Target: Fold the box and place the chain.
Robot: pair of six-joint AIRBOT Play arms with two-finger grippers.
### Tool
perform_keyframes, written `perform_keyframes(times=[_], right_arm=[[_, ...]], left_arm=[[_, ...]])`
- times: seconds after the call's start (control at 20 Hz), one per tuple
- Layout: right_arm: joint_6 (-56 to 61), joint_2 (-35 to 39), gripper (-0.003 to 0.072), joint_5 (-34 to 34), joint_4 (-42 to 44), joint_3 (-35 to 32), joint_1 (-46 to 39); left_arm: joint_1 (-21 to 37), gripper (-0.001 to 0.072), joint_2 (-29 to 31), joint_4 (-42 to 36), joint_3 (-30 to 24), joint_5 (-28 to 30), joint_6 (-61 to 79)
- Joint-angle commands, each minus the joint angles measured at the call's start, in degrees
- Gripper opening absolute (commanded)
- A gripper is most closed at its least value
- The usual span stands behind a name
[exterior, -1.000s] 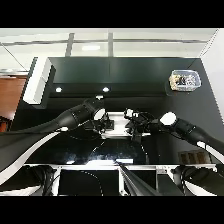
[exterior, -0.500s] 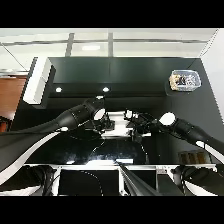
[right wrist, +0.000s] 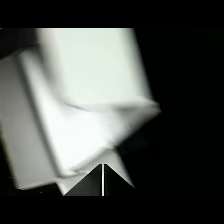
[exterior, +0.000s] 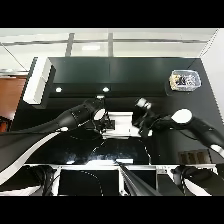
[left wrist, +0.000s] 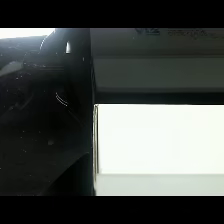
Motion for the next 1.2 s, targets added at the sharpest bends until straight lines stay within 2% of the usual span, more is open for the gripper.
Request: perform_keyframes(times=[0.0,0.1,0.15,0.4,0.55,0.65,0.8,1.0,1.15], right_arm=[[31.65,7.93,0.0012,1.33,-7.87,0.00,-14.10],[48.00,7.98,0.0012,4.59,-8.79,-0.46,-23.23],[50.73,7.98,0.0012,5.11,-9.51,-1.29,-25.88],[59.49,5.35,0.0012,10.45,-11.47,-5.27,-27.08],[58.47,-0.37,0.0012,14.67,-11.82,-5.97,-23.37],[57.75,-3.74,0.0012,14.08,-10.25,-5.95,-19.50],[48.35,-7.13,0.0012,13.11,0.31,-5.92,-15.43],[36.37,-7.58,0.0012,16.26,10.19,-4.11,-15.04],[34.23,-7.58,0.0015,21.03,10.08,-0.61,-15.04]], left_arm=[[-0.02,0.0027,-0.02,0.15,0.04,-0.52,0.07],[-0.02,0.0026,-0.02,0.13,0.04,-0.52,0.07],[0.00,0.0026,-0.02,0.15,0.04,-0.52,0.07],[-0.02,0.0027,-0.02,0.15,0.04,-0.50,0.07],[0.00,0.0027,-0.02,0.20,0.04,-0.48,0.07],[0.00,0.0026,-0.02,0.17,0.04,-0.48,0.07],[0.00,0.0027,-0.02,0.17,0.04,-0.48,0.07],[0.00,0.0027,-0.02,0.17,0.04,-0.44,0.07],[0.00,0.0027,-0.02,0.17,0.04,-0.48,0.07]])
